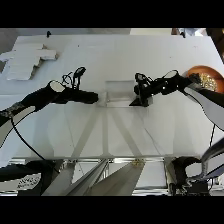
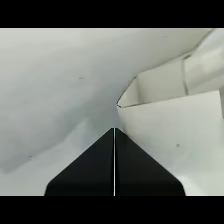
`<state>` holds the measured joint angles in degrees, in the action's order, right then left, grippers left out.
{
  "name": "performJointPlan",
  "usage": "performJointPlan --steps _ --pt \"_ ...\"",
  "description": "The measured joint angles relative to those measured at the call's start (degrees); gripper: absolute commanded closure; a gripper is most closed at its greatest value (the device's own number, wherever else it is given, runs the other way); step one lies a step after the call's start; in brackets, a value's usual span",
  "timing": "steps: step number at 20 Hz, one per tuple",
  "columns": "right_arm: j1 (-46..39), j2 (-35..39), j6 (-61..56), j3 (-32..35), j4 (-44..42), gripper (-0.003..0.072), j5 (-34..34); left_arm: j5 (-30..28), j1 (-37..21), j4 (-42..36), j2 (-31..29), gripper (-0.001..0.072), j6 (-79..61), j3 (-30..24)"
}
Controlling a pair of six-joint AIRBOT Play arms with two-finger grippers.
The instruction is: Fold the box and place the chain.
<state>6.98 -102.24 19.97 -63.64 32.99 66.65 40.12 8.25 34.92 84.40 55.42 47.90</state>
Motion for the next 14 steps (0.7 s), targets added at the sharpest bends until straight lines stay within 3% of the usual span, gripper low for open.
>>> performJointPlan --steps 2,7,9,10,11,14 --pt "0.00 0.00 0.00 0.00 0.00 0.0231 0.00 0.07 -0.04 -3.10 -0.28 0.0697 -2.58 0.00" --pt "0.00 0.00 0.00 0.00 0.00 0.0231 0.00 1.11 -0.04 -8.68 -0.50 0.0551 -9.20 0.00" --pt "0.00 0.00 0.00 0.00 0.00 0.0231 0.00 1.31 -0.07 -9.68 -0.48 0.0549 -10.62 0.00" --pt "0.00 0.00 0.00 0.00 0.00 0.0231 0.00 1.40 -0.04 -10.14 -0.37 0.0520 -11.30 0.00" --pt "0.00 0.00 0.00 0.00 0.00 0.0231 0.00 1.57 -0.04 -10.58 -0.33 0.0426 -12.00 0.00" --pt "0.00 0.00 -0.02 0.00 0.00 0.0231 -0.04 1.88 -0.04 -12.33 -0.07 0.0405 -13.51 0.00"
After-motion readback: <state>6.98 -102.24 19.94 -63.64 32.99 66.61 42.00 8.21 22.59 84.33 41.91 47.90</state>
